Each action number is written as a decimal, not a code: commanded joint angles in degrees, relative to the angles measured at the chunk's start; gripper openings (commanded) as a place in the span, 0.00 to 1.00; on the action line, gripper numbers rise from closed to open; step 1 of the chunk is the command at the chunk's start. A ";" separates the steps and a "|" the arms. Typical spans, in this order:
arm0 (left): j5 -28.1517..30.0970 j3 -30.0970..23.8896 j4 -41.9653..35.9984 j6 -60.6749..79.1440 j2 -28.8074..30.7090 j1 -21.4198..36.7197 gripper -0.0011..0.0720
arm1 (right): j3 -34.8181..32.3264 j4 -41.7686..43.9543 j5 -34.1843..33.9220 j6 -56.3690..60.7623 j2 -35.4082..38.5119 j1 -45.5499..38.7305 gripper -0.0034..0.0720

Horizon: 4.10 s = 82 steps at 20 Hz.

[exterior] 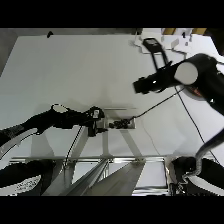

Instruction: Fold the box and place the chain.

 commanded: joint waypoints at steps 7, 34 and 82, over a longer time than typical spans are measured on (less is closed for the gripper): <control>0.00 0.04 0.02 0.00 0.02 0.00 0.22 | -7.63 -4.28 -0.50 -0.31 -7.19 -15.43 0.35; 0.00 0.04 0.02 0.02 0.02 0.00 0.22 | -11.93 -4.20 -6.67 0.26 -15.98 -15.43 0.47; 0.00 0.04 0.02 0.02 0.02 0.00 0.22 | -11.91 2.38 -1.90 1.55 19.63 22.80 0.07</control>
